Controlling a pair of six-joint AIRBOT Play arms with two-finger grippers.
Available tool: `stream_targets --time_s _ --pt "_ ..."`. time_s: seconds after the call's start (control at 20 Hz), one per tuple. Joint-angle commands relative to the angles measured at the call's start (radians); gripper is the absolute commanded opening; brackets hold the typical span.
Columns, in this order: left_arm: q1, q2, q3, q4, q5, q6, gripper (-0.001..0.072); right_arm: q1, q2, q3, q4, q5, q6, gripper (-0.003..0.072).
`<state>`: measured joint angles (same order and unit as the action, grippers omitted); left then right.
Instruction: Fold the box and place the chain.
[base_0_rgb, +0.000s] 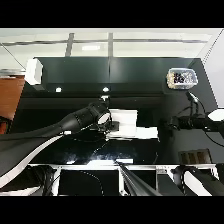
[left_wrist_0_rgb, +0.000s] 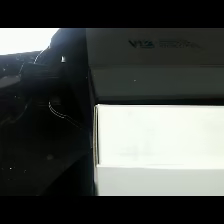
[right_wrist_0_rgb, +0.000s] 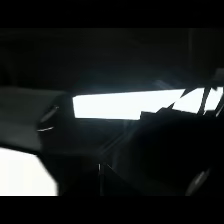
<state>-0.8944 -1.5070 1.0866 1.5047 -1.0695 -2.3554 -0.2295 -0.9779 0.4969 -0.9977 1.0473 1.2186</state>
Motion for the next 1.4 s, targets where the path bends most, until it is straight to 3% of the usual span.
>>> stream_targets --time_s 0.0,0.25,0.5,0.6,0.75,0.8,0.85,1.1,1.2,1.25,1.35 --pt "0.000 0.000 0.001 0.002 -0.013 -0.002 0.0031 -0.107 -0.088 -0.021 0.050 0.114 0.121 0.0042" --pt "0.000 0.000 0.001 0.002 -0.013 -0.002 0.0031 0.106 -0.224 -0.050 0.202 0.148 0.035 0.0043" --pt "0.000 -0.003 0.000 0.001 -0.013 -0.008 0.0031 0.217 -0.230 -0.035 0.325 0.101 -0.040 0.0051" --pt "0.000 -0.003 0.000 0.001 -0.016 -0.008 0.0031 0.217 -0.229 -0.002 0.328 0.129 -0.066 0.0480" --pt "0.000 -0.003 0.001 0.001 -0.017 -0.008 0.0031 0.217 -0.228 0.064 0.328 0.210 -0.119 0.0508" --pt "0.000 -0.003 0.001 0.001 -0.017 -0.008 0.0031 0.217 -0.228 0.084 0.328 0.234 -0.125 0.0571" --pt "0.000 -0.003 0.001 0.001 -0.017 -0.008 0.0031 0.218 -0.228 0.096 0.330 0.256 -0.139 0.0702" --pt "0.000 -0.003 0.001 0.002 -0.016 -0.008 0.0031 0.291 -0.228 0.127 0.332 0.262 -0.114 0.0697" --pt "0.000 -0.003 0.001 0.005 -0.016 -0.008 0.0031 0.351 -0.228 0.134 0.324 0.216 -0.060 0.0695" --pt "0.000 -0.003 0.001 0.005 -0.016 -0.008 0.0031 0.387 -0.228 0.139 0.315 0.181 -0.031 0.0639" --pt "0.000 -0.003 0.001 0.006 -0.016 -0.008 0.0031 0.466 -0.228 0.145 0.305 0.106 0.026 0.0635"
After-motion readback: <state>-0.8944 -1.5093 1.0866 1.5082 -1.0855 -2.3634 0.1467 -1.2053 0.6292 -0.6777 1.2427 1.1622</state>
